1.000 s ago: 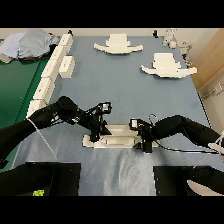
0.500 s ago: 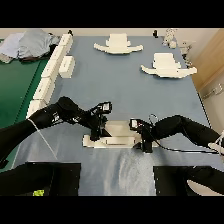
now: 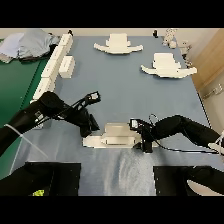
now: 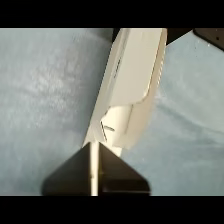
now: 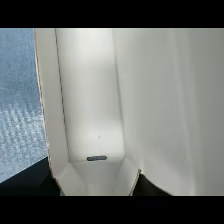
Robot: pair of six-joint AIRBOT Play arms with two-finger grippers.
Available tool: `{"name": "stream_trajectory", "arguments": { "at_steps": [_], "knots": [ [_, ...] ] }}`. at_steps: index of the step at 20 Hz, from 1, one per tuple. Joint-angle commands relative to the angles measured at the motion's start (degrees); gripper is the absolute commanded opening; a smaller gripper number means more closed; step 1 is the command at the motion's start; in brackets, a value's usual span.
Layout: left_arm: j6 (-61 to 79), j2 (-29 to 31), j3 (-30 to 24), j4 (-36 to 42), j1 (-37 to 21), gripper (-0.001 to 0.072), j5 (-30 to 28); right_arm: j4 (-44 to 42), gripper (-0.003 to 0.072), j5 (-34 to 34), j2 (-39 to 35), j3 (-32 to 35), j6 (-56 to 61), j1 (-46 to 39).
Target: Fold the box.
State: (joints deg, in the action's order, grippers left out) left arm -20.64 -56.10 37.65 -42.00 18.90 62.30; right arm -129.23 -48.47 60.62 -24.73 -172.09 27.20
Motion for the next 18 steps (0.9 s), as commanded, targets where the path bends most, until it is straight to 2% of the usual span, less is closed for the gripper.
{"name": "stream_trajectory", "arguments": {
  "at_steps": [1,3,4,6,8,9,11,15,18],
  "knots": [
    [-18.0,6.0,0.1,-4.3,-2.3,0.0015,9.6,0.0,0.0484,0.0,0.0,0.0,0.0,0.1],
    [-27.6,6.0,0.1,-1.9,0.5,0.0015,10.8,0.0,0.0484,0.0,0.0,0.0,0.0,0.1],
    [-30.0,5.7,0.1,0.8,2.9,0.0015,9.6,0.0,0.0484,0.0,0.0,0.0,0.0,0.1],
    [-30.4,4.4,0.1,8.8,8.4,0.0016,2.2,0.0,0.0484,0.0,0.0,0.0,0.0,0.1],
    [-31.6,1.4,0.6,15.1,11.9,0.0015,-8.6,0.0,0.0484,0.0,0.0,0.0,0.0,0.1],
    [-33.7,-0.8,1.2,18.1,12.2,0.0015,-12.5,0.0,0.0484,0.0,0.0,0.0,0.0,0.1],
    [-34.5,-5.9,3.2,20.1,11.6,0.0015,-16.4,0.0,0.0484,0.0,0.0,0.0,0.0,0.1],
    [-40.2,-16.8,4.7,19.2,8.2,0.0015,-15.0,0.0,0.0484,0.0,0.0,0.0,0.0,0.1],
    [-43.7,-21.7,4.7,18.1,8.9,0.0014,-11.9,0.0,0.0484,0.0,0.0,0.0,0.0,0.1]
  ]
}}
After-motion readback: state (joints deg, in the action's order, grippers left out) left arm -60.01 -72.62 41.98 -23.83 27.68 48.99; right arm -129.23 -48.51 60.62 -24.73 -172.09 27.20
